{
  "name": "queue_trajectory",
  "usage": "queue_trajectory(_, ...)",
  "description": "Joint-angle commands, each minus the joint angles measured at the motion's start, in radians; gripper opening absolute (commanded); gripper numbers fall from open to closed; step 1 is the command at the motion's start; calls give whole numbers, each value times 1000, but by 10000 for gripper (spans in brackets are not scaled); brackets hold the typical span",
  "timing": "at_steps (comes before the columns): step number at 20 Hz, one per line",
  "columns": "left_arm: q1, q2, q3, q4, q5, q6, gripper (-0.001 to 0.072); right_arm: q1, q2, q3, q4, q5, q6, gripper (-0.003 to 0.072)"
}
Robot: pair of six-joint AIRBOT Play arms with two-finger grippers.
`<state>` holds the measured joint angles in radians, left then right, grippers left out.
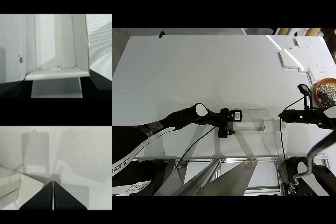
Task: Fold the box and place the chain.
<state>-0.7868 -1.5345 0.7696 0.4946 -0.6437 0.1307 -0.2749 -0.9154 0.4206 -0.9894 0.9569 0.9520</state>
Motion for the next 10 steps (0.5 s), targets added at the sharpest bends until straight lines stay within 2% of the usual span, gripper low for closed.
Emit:
queue_trajectory(1, 0, 0, 0, 0, 0, 0, 132, -11, -75, 0, -54, 0, 92, 15)
queue_trajectory(6, 0, 0, 0, 0, 0, 0, 132, -11, -96, -8, -49, 82, 92, 15)
queue_trajectory(10, 0, 0, 0, 0, 0, 0, 132, -11, -95, -57, 53, 132, 63, 15)
